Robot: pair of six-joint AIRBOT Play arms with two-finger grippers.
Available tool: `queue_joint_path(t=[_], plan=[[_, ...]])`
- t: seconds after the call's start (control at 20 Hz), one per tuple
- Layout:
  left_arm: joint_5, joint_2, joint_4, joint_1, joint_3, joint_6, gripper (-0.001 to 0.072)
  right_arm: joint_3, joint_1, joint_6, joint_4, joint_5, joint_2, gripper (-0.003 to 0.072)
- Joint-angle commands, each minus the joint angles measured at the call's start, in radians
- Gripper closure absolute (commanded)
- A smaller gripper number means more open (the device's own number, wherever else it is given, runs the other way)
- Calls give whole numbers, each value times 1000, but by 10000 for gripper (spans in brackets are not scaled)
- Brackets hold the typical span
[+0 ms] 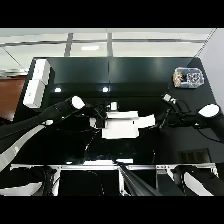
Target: Fold the box and place the chain.
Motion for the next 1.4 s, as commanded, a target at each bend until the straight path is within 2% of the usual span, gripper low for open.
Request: queue_joint_path(t=[0.0,0.05,0.2,0.35,0.6,0.8,1.05,1.35], plan=[[-3,0,6,-1,0,5,687,-20,121,-49,-3,-68,-16,9],[-3,0,6,-1,0,5,687,-18,159,-81,-10,-82,-16,-27],[-3,0,6,-1,0,5,686,12,232,-103,-78,-93,-15,-27],[-3,0,6,-1,0,5,686,70,244,-102,-170,-69,-10,-27],[-2,0,6,-1,0,5,685,163,245,-102,-176,-46,14,-26],[-3,0,6,-1,0,3,685,171,271,-117,-153,-14,15,-26],[-2,0,6,0,0,3,685,71,321,-142,-169,-28,7,-27],[-2,0,6,0,0,3,685,-50,406,-200,-98,-201,5,-26]])
